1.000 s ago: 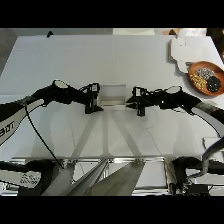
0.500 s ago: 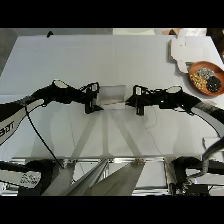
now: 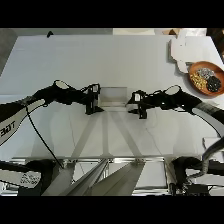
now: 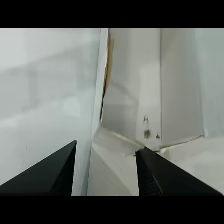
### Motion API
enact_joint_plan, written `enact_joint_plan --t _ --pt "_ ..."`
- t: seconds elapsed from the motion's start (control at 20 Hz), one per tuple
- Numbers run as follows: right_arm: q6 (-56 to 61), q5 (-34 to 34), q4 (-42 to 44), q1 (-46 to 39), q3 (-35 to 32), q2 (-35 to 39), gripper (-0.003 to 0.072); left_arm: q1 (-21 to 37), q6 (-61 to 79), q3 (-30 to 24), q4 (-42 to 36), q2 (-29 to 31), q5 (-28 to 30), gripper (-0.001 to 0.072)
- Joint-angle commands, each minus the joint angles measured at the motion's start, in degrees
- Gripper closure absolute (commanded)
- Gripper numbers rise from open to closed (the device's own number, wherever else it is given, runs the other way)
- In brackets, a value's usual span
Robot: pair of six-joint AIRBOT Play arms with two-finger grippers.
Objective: Fold the box and place the chain.
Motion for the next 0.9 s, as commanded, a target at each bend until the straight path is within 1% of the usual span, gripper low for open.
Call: enact_joint_plan --t 0.0,0.4,0.45,0.6,0.7,0.85 --pt "3.37 -0.81 -4.2 0.0 0.04 0.39 0.0283 0.04 -0.02 0.0 0.02 0.04 0.33 0.0429" --pt "6.38 -1.05 -4.46 -0.02 0.04 0.48 0.0294 0.04 -0.02 0.0 0.02 0.04 0.33 0.0429" --pt "6.38 -1.57 -4.46 -0.02 0.04 0.48 0.0294 0.04 -0.02 0.0 0.02 0.04 0.31 0.0429" --pt "6.4 -5.99 -4.11 0.0 0.04 0.57 0.0293 0.04 -0.02 0.0 0.02 0.04 0.33 0.0429" --pt "6.36 -7.19 -2.56 0.0 0.04 0.87 0.0294 0.04 -0.02 0.0 0.02 0.04 0.31 0.0429" --pt "6.12 -6.1 2.21 0.0 0.04 1.29 0.0294 0.04 -0.02 0.0 0.02 0.04 0.33 0.0429"
